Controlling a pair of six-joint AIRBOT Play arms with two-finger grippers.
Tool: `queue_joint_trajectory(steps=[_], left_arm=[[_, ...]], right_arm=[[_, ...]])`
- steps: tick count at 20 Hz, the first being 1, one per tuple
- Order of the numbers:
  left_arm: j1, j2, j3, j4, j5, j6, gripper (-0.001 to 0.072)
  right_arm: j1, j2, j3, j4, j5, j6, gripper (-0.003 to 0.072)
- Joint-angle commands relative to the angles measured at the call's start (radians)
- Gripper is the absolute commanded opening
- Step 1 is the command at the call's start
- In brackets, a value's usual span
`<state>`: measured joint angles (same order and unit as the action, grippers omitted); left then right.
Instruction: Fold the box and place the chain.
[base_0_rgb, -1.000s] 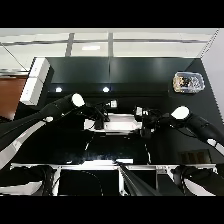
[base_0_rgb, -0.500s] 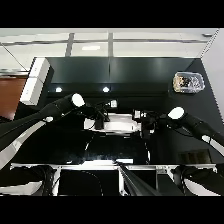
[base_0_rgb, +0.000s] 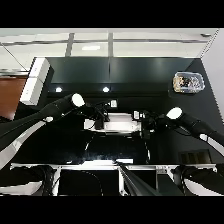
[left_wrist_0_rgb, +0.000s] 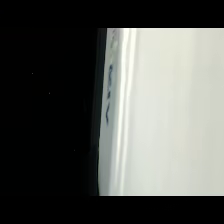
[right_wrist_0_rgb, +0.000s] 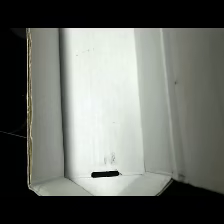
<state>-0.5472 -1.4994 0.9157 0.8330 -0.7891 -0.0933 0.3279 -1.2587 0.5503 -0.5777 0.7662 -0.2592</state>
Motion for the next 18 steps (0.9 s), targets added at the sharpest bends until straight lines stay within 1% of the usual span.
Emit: queue_joint_trajectory(steps=[1,10,13,18], left_arm=[[0.000,0.001,0.001,0.000,0.000,0.001,0.0028],[0.000,0.001,0.001,0.000,0.000,0.000,0.0028],[0.000,0.000,0.001,0.000,0.000,0.001,0.0028],[0.000,0.000,0.001,0.000,0.000,0.000,0.0028]], right_arm=[[0.005,-0.010,0.000,-0.002,-0.011,-0.010,0.0636],[0.005,-0.010,0.000,-0.002,-0.017,-0.006,0.0636],[0.018,-0.011,0.000,-0.006,-0.048,0.017,0.0636],[0.028,-0.013,0.000,-0.025,-0.050,0.023,0.0636]])
